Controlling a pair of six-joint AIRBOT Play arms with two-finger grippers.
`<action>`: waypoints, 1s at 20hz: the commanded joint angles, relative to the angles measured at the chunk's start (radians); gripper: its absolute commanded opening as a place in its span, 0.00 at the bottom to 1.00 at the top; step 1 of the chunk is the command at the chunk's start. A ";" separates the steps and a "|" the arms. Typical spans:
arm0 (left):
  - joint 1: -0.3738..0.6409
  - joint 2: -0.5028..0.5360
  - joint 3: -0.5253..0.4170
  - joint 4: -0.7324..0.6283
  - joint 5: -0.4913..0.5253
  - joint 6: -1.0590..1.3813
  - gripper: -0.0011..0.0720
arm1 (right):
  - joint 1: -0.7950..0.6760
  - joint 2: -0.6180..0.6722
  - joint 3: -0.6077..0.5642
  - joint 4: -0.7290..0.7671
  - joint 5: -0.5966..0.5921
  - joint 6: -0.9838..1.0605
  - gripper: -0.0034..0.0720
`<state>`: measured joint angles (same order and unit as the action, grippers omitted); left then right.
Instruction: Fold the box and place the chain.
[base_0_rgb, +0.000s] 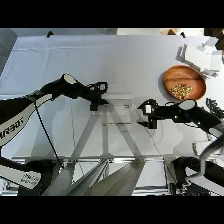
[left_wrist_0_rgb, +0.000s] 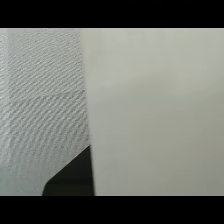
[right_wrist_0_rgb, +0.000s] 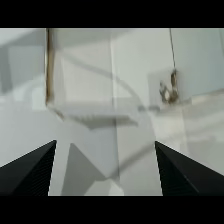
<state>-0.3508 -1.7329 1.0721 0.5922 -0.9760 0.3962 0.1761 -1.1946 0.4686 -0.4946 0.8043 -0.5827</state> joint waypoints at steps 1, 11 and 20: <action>0.000 -0.001 -0.001 0.000 0.000 0.000 0.03 | 0.053 -0.002 -0.008 0.119 -0.035 -0.002 0.97; 0.000 -0.001 -0.001 0.000 0.000 0.000 0.03 | 0.072 -0.002 -0.008 0.035 -0.094 0.029 0.97; 0.000 -0.001 -0.001 0.000 0.000 0.000 0.03 | 0.072 -0.086 -0.008 0.155 -0.094 0.032 0.97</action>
<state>-0.3508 -1.7329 1.0718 0.5922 -0.9760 0.3962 0.2470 -1.2453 0.4614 -0.4271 0.7120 -0.5503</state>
